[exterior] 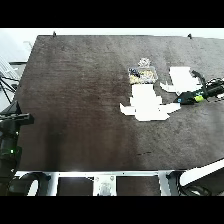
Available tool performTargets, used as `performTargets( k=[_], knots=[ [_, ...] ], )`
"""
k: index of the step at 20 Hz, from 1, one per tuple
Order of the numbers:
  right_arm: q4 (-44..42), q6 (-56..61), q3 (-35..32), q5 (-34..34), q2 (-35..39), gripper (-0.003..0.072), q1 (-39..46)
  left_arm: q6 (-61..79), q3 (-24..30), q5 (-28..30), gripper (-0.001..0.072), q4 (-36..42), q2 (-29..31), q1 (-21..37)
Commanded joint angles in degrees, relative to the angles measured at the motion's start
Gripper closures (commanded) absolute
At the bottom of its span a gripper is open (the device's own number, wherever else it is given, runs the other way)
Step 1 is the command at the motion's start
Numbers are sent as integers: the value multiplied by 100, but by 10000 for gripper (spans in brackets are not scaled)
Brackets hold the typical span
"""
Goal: Fold the box and place the chain.
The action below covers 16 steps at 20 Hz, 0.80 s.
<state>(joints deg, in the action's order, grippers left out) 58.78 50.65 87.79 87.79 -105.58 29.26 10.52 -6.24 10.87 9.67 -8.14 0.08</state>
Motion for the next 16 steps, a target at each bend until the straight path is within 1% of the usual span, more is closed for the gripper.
performTargets(
  k=[1,6,8,9,10,11,12,13,16],
  knots=[
    [39,205,28,17,-214,135,-109,2,2,2,689,0,2,2],
    [17,208,-24,125,-452,136,-356,0,2,2,689,0,4,2],
    [-13,153,-153,109,-494,145,-437,2,2,0,689,0,4,2],
    [-131,57,-238,120,-494,222,-461,2,2,2,688,0,4,2],
    [-216,-37,-299,125,-494,344,-470,2,2,2,688,0,4,2],
    [-262,-35,-332,120,-494,523,-470,2,2,0,689,0,4,2],
    [-306,-33,-372,127,-492,566,-470,0,2,2,688,0,2,2],
    [-374,-33,-437,127,-485,676,-470,2,2,2,689,0,2,2],
    [-837,-35,-793,116,-275,675,-487,2,2,2,689,0,2,2]
  ],
)
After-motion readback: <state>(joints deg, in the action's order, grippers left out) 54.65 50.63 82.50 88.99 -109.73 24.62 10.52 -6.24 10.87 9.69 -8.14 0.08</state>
